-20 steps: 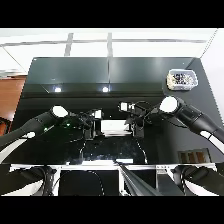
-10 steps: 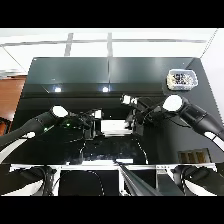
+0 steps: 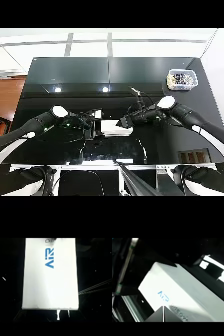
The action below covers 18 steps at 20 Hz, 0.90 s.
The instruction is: Fold the box and place the chain.
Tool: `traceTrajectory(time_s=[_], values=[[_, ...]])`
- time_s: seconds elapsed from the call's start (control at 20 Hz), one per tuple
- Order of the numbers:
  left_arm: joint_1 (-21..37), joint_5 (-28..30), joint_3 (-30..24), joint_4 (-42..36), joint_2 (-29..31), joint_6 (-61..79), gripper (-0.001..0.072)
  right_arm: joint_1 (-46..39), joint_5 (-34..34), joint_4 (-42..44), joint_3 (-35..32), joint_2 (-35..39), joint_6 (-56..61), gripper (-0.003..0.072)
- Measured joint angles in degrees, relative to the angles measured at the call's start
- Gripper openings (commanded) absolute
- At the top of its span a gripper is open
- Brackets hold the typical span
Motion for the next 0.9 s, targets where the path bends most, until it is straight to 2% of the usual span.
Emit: traceTrajectory(time_s=[0.4,0.65,0.7,0.75,0.8,0.9], values=[[0.0,0.0,0.0,0.0,0.0,0.0,0.0332,-0.2,-0.4,-1.7,0.2,-3.2,2.7,0.0014],[0.0,0.0,0.0,0.0,0.0,0.0,0.0334,-4.8,4.6,-4.1,4.3,2.6,0.9,0.0015],[0.0,0.0,0.0,0.0,0.0,-0.3,0.0378,-6.7,5.9,-4.9,5.1,4.6,0.8,0.0015],[0.0,-0.1,0.2,0.2,0.1,-0.9,0.0589,-9.1,6.5,-5.5,5.8,7.1,0.7,0.0015],[0.0,-0.4,0.5,0.7,0.2,-1.9,0.0713,-11.6,7.3,-6.6,6.2,9.3,0.7,0.0015],[0.1,-2.0,1.6,3.1,0.8,-5.4,0.0713,-16.8,9.7,-9.5,6.8,13.4,1.3,0.0015]])
